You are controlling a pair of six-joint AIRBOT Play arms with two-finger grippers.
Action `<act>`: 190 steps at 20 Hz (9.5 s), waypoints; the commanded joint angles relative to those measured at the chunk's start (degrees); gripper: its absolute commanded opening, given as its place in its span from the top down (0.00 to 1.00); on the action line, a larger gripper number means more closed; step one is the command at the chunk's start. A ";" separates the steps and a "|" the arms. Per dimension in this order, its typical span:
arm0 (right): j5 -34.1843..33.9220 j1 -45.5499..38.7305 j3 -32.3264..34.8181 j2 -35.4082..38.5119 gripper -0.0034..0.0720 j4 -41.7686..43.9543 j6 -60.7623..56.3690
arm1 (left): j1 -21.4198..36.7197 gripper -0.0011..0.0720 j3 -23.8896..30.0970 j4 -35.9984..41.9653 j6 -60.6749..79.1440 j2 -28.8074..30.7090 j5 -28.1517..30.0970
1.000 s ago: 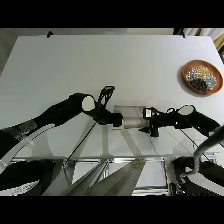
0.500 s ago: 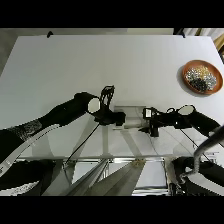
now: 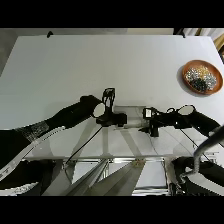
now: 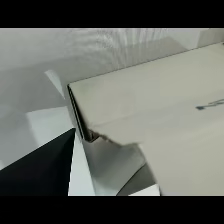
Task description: Fold the box and place the chain.
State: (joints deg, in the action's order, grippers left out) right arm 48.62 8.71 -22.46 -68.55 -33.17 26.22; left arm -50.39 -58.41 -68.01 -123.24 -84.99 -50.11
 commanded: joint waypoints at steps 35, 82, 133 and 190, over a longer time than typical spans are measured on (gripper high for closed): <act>0.02 0.02 0.00 0.04 0.37 0.00 -0.02 | -3.37 0.47 -15.89 -12.57 -8.28 -10.95 -24.35; 0.02 0.02 0.00 0.04 0.37 0.00 -0.02 | -2.93 0.98 -15.89 -11.34 -9.22 -11.58 -19.17; 0.02 0.02 0.00 0.04 0.37 0.00 -0.02 | 18.80 0.01 14.25 33.64 138.99 0.70 -0.42; 0.11 0.02 0.00 0.11 0.58 0.31 -0.85 | 13.16 0.44 14.25 40.15 138.22 -3.74 2.95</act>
State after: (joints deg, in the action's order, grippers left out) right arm 48.64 8.71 -22.46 -68.51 -33.19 25.96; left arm -37.19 -44.21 -27.88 15.00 -88.75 -47.05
